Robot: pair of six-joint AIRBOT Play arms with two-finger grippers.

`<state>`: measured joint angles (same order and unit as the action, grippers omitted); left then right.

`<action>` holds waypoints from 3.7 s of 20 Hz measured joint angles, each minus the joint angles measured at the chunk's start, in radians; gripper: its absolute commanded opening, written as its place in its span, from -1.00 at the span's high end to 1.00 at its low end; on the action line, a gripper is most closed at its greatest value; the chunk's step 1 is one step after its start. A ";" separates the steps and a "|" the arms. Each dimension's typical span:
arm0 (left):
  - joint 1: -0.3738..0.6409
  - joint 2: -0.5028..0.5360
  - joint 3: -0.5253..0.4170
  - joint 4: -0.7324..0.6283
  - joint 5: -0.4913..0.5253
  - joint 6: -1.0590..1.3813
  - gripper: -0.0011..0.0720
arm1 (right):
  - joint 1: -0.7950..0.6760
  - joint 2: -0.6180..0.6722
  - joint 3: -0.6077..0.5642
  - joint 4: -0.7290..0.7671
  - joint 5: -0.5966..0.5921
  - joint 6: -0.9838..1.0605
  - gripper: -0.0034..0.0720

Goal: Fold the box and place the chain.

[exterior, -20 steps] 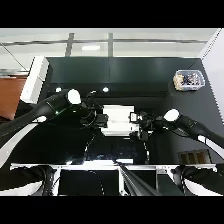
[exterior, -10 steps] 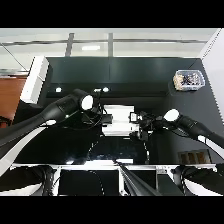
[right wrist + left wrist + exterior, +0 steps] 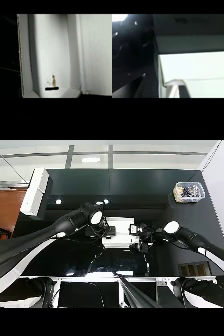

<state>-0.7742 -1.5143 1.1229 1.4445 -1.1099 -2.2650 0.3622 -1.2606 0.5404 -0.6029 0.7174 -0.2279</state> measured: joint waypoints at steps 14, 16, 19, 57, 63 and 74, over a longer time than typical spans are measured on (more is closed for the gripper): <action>-0.040 -0.037 0.029 0.063 -0.020 -0.049 -0.29 | 0.000 0.000 0.000 0.000 0.000 0.000 -0.03; -0.052 -0.040 0.030 0.068 -0.019 -0.050 -0.29 | 0.000 0.000 0.000 0.000 0.000 0.000 -0.03; -0.066 -0.042 0.031 0.087 -0.018 -0.063 0.53 | 0.000 0.000 0.000 0.000 0.000 0.000 -0.03; -0.078 -0.043 0.031 0.100 -0.037 -0.042 0.90 | -0.007 0.144 0.000 -0.164 0.061 0.117 -0.94; -0.078 -0.043 0.031 0.093 -0.026 -0.046 0.90 | -0.007 0.153 0.000 -0.177 0.042 0.120 -0.94; -0.078 -0.043 0.031 0.088 -0.022 -0.048 0.90 | -0.007 0.153 0.000 -0.153 0.056 0.121 0.29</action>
<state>-0.8520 -1.5574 1.1542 1.5326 -1.1316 -2.3135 0.3550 -1.1072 0.5400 -0.7559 0.7738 -0.1070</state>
